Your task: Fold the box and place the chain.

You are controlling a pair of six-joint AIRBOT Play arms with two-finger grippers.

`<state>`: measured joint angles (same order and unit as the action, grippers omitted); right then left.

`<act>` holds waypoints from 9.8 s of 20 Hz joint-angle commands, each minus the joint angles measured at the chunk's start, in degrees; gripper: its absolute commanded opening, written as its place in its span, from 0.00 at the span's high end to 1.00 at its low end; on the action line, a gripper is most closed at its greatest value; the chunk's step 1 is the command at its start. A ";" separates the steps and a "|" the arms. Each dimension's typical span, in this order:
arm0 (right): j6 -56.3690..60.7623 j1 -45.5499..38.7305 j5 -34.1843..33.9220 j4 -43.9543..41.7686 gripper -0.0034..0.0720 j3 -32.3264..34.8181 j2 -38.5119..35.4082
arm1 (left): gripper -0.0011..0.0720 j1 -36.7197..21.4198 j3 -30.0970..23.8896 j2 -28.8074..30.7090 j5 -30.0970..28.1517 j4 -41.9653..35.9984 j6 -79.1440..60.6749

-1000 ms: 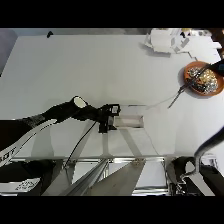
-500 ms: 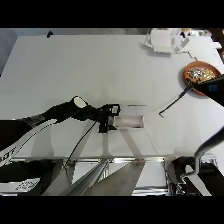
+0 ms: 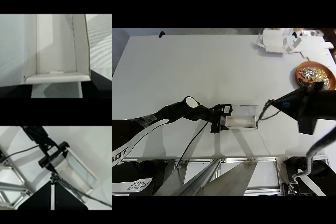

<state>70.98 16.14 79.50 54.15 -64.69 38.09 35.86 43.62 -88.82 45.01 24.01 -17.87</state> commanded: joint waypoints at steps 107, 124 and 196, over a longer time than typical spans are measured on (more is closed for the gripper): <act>29.62 -17.68 -12.09 28.48 0.82 13.64 44.19 | 0.79 -0.04 -0.02 0.02 0.20 0.00 -0.02; 9.51 -9.97 -1.57 8.72 0.94 13.64 10.16 | 0.79 -0.04 -0.02 0.02 0.20 0.00 -0.02; 9.18 -13.49 2.19 15.78 0.94 6.60 23.91 | 0.79 -0.04 -0.02 0.02 0.20 0.02 -0.02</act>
<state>83.02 1.37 75.99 77.49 -58.02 68.64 35.86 43.62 -88.82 45.23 24.01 -17.87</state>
